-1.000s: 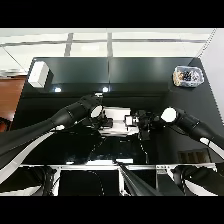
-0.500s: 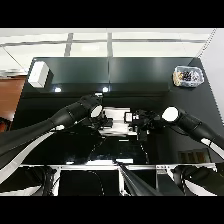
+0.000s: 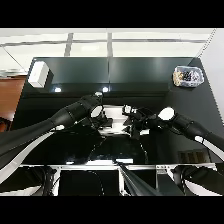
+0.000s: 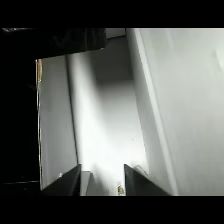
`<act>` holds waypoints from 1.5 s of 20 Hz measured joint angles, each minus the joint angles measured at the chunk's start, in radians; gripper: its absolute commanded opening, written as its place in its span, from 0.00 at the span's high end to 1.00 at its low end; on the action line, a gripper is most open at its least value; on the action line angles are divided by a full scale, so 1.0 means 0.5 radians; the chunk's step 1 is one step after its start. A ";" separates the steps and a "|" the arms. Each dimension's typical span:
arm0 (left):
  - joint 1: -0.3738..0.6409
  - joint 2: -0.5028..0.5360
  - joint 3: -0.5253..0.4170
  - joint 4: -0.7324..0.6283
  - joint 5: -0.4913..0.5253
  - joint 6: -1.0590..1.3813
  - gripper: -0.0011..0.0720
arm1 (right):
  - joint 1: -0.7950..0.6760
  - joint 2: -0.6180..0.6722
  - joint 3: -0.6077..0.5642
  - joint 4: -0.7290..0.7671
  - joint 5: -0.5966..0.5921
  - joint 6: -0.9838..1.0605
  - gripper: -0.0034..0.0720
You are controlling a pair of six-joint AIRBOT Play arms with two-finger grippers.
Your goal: Fold the box and place the chain.
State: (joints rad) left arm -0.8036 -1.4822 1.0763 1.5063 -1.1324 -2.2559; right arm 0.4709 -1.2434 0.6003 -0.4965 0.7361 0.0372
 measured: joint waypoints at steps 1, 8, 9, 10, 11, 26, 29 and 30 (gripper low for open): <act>0.000 0.000 0.000 0.000 0.002 0.000 0.95 | 0.000 -0.005 -0.003 -0.002 0.008 0.040 0.53; 0.000 0.000 0.000 0.000 0.014 -0.004 0.95 | -0.140 0.094 0.057 -0.182 0.195 0.619 0.94; 0.000 0.000 0.000 -0.001 0.015 -0.005 0.95 | -0.224 0.141 0.092 -0.237 0.281 0.790 0.94; 0.000 0.000 0.000 -0.001 0.015 -0.005 0.95 | -0.324 0.188 0.125 -0.289 0.372 0.958 0.94; 0.000 0.000 0.000 -0.001 0.016 -0.004 0.95 | -0.452 0.237 0.156 -0.343 0.474 1.141 0.94; 0.000 0.000 0.000 -0.002 0.097 0.001 0.95 | -1.226 0.266 -0.360 -0.330 0.600 2.293 0.94; 0.000 0.000 0.000 -0.002 0.096 0.001 0.95 | -0.986 0.195 -0.379 -0.024 0.464 2.187 0.94; 0.000 0.000 0.000 -0.002 0.096 0.001 0.95 | -0.932 0.179 -0.364 0.050 0.443 2.140 0.93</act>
State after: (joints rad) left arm -0.8036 -1.4822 1.0763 1.5055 -1.0843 -2.2555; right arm 0.0051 -1.1538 0.4183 -0.4717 0.9577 1.1072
